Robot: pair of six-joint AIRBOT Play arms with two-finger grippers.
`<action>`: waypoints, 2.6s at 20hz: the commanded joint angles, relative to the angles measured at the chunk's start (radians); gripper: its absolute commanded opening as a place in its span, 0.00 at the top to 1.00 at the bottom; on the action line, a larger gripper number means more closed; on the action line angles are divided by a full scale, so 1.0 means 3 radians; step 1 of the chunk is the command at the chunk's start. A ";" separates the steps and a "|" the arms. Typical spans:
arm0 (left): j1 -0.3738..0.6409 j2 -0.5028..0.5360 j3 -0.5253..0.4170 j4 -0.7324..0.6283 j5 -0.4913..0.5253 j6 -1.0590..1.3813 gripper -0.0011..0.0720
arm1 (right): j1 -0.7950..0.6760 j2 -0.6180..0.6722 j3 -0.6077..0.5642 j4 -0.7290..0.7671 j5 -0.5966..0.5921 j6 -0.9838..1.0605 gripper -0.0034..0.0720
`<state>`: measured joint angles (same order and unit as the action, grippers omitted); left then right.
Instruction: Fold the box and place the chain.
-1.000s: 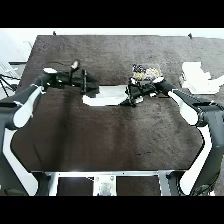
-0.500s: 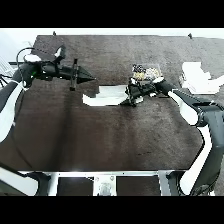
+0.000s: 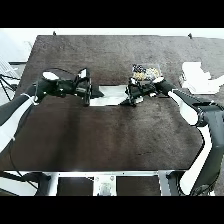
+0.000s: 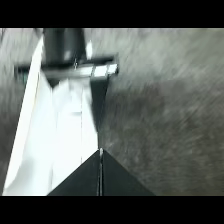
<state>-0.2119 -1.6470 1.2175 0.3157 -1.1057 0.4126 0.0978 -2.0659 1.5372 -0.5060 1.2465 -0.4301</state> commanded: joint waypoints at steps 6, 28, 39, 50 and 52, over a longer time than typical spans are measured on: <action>-0.0024 -0.0575 0.0600 -0.0228 0.0553 -0.0033 0.96 | -0.0001 -0.0003 -0.0001 0.0001 0.0001 0.0001 0.32; -0.0123 -0.1101 0.1062 0.0173 0.0875 -0.0502 0.96 | -0.0001 -0.0003 -0.0001 0.0001 0.0001 0.0001 0.32; -0.0132 -0.1053 0.1092 0.0256 0.0917 -0.0525 0.96 | -0.0001 -0.0003 -0.0001 0.0001 0.0001 0.0000 0.32; 0.0028 -0.0367 0.1110 0.0924 0.0033 -0.0866 0.96 | -0.0001 -0.0003 -0.0001 0.0001 0.0001 0.0001 0.32; 0.0169 -0.0338 0.1109 0.0753 -0.0289 -0.0889 0.96 | -0.0001 -0.0003 -0.0001 0.0001 0.0001 0.0001 0.32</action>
<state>-0.2031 -1.7782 1.5497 0.5571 -1.0412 0.1741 0.0975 -2.0659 1.5372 -0.5068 1.2465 -0.4305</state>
